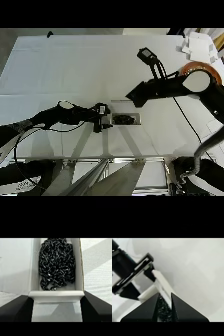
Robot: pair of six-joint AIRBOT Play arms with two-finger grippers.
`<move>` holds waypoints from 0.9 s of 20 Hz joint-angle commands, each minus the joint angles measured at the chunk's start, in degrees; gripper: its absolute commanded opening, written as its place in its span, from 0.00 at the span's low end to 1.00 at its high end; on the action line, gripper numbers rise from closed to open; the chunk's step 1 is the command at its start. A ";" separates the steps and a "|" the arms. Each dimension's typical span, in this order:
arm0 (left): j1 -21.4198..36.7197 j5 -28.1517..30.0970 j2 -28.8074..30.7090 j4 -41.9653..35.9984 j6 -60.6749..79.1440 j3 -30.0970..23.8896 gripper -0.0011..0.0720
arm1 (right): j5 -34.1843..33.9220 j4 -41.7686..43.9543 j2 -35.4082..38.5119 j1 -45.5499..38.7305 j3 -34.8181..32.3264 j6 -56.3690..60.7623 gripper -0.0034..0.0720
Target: Fold the box and place the chain.
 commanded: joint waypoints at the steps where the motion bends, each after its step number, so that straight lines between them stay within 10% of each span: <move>1: -0.02 0.00 0.02 0.00 0.02 0.00 0.11 | -0.92 -2.40 -5.73 -0.70 1.36 -6.64 0.25; 6: -0.04 0.00 0.02 0.00 0.02 0.00 0.11 | 3.98 -3.76 -15.06 3.48 1.36 -11.34 0.25; 15: -0.04 0.00 0.02 0.00 0.02 0.00 0.11 | 13.20 -6.49 -7.13 4.90 1.09 -26.56 0.32; 18: -0.04 -0.02 0.02 0.00 0.02 0.00 0.11 | 13.66 -6.51 -5.97 4.90 0.98 -27.56 0.57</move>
